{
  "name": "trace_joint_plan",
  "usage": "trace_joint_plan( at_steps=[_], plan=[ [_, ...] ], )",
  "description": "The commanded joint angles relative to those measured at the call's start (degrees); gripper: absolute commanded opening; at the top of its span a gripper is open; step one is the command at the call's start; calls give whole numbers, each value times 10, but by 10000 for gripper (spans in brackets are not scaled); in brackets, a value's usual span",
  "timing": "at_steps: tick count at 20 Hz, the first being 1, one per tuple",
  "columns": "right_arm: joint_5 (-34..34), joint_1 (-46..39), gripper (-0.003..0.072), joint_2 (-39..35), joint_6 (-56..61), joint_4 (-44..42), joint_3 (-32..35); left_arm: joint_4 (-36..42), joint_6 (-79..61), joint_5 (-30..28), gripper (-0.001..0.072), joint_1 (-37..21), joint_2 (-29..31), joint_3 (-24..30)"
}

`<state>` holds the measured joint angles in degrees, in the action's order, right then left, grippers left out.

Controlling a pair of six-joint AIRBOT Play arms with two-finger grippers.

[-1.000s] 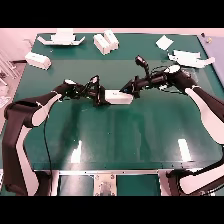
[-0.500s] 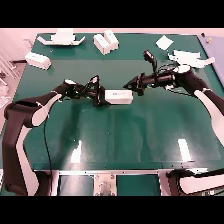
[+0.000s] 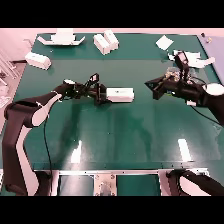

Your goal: Fold the box and place the chain.

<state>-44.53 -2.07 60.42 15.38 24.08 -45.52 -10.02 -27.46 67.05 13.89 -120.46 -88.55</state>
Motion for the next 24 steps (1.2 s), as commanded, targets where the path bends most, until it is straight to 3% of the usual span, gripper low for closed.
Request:
trace_joint_plan(
  at_steps=[1,6,8,16,21,24],
  plan=[
    [32,-22,12,-70,5,1,75,2,0,0,537,0,0,-1],
    [32,-46,12,-76,5,2,100,11,3,-9,529,0,1,-1],
    [32,-53,13,-76,5,0,100,14,18,-9,43,-10,9,-9],
    [31,-63,13,-78,7,-1,99,-14,122,-14,21,-53,89,-5],
    [31,-63,13,-81,7,-1,99,-124,233,-68,19,-82,163,-4],
    [31,-63,13,-82,23,-1,99,-202,316,-136,18,-110,210,-4]
  ],
)
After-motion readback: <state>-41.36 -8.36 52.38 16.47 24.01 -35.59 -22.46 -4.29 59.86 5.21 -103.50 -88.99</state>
